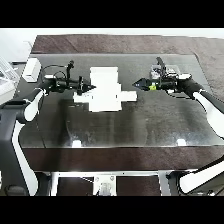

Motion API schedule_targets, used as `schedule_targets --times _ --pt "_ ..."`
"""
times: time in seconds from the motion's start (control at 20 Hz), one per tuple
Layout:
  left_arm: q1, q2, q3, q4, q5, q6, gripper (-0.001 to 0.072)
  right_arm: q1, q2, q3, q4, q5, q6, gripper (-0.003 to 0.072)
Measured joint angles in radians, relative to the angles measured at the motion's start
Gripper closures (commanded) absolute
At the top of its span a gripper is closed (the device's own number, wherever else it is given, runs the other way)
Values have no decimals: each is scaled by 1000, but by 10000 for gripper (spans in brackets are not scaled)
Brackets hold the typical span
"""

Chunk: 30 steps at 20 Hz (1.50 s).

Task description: Fold the box and place the chain.

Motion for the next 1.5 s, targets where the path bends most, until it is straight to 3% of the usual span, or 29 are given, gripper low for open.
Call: schedule_targets --times 0.3,0.75,1.5 --pt "-51 0 -13 40 -6 180 695 -8 1 -2 56 2 -43 366" --pt "-69 1 -15 87 45 256 696 -10 1 -5 50 2 -65 366" --pt "-77 25 -37 4 68 265 696 -10 -1 -39 41 1 -122 366"
